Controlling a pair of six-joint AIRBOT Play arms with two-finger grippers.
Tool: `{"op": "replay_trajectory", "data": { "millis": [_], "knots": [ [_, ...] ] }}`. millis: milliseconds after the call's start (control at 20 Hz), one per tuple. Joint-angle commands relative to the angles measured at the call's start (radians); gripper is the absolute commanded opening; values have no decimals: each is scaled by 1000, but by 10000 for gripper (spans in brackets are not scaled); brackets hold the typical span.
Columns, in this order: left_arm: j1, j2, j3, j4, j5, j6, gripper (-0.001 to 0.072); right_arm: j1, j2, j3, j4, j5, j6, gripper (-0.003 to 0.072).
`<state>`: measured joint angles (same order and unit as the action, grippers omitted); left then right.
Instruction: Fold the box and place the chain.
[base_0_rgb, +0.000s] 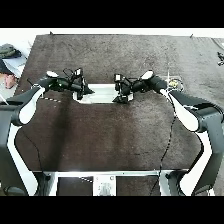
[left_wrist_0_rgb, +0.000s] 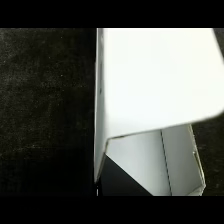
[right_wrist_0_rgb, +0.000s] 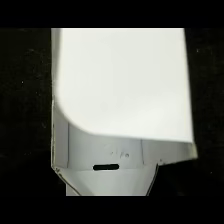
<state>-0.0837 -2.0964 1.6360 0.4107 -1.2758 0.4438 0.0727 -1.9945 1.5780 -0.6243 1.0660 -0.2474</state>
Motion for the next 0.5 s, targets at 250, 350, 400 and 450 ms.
{"op": "replay_trajectory", "data": {
  "millis": [250, 350, 400, 450],
  "knots": [
    [1, 0, 0, 0, 2, -1, 13, 1, -83, 106, 40, 69, 45, 565],
    [1, 0, 0, 0, 2, -1, 13, 1, -94, 124, 24, 76, 61, 565],
    [1, 0, 0, 0, 2, -1, 13, 1, -94, 123, 5, 80, 63, 565],
    [1, 0, 0, 0, 2, -1, 13, 1, -94, 124, -8, 80, 66, 565]
  ]
}}
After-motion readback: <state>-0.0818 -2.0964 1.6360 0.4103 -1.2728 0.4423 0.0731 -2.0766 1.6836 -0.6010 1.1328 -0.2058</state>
